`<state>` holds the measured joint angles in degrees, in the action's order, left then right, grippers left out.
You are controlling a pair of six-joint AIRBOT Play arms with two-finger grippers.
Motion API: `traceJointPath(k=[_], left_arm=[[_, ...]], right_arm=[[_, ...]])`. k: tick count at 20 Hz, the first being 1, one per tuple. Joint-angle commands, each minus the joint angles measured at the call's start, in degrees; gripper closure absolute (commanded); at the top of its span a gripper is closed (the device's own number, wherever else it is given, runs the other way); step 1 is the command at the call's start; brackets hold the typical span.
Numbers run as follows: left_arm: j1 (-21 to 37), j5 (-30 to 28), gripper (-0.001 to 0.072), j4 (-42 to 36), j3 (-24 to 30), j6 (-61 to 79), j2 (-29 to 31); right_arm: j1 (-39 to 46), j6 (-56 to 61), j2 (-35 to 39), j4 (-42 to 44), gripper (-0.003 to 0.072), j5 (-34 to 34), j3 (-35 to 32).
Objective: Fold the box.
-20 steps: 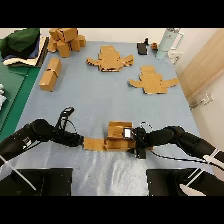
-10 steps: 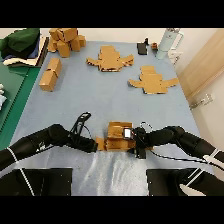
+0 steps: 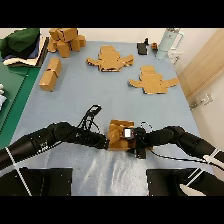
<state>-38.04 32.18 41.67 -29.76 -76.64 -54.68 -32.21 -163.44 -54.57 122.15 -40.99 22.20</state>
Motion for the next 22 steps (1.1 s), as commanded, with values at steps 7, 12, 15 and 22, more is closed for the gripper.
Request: traceJointPath(k=[7, 12, 15, 22], left_arm=[[-0.5, 2.7, 0.0694, 20.9, -1.4, -22.3, 0.0], [-1.6, 4.1, 0.0284, 20.7, -5.0, -21.8, 0.0], [-1.6, 6.5, 0.0283, 20.5, -6.8, -21.8, 0.0], [-2.9, 6.3, 0.0282, 17.3, -7.1, -21.0, -2.9]], right_arm=[[0.0, -0.1, 0.0, 0.0, 0.0226, 0.0, 0.0], [0.0, -0.1, 0.0, 0.0, 0.0226, 0.0, 0.0], [0.0, -0.1, 0.0, 0.0, 0.0226, 0.0, 0.0], [0.0, -0.1, 0.0, 0.0, 0.0226, 0.0, 0.0]])
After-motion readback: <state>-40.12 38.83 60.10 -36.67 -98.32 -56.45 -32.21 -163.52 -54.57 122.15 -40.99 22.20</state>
